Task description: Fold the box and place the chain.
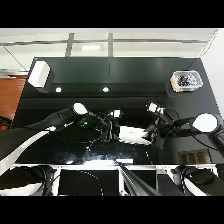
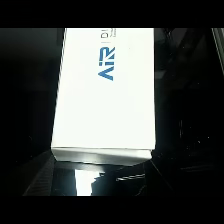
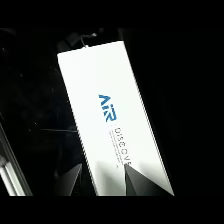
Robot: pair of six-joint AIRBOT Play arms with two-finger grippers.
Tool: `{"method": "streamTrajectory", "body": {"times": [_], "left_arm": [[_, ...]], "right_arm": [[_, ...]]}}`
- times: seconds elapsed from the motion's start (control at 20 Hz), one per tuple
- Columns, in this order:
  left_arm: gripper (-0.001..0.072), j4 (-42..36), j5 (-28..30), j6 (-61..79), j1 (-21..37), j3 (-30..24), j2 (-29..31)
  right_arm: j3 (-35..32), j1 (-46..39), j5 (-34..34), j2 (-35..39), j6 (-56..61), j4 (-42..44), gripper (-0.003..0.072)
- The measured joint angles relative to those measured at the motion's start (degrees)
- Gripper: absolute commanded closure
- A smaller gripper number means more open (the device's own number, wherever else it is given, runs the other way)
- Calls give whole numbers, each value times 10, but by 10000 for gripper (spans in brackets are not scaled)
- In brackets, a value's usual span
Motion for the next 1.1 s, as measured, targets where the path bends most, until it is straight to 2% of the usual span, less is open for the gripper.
{"method": "streamTrajectory", "body": {"times": [0.05,0.25,0.6,1.1], "left_arm": [[440,0,0,0,0,0,0],[440,0,0,0,0,0,0],[440,0,0,2,0,0,0],[440,0,1,1,0,0,0]], "right_arm": [[4,-5,4,0,35,2,667],[-14,-23,10,-4,163,38,670],[-100,-31,-63,-52,239,229,670],[-115,-31,-102,-103,250,248,670]]}}
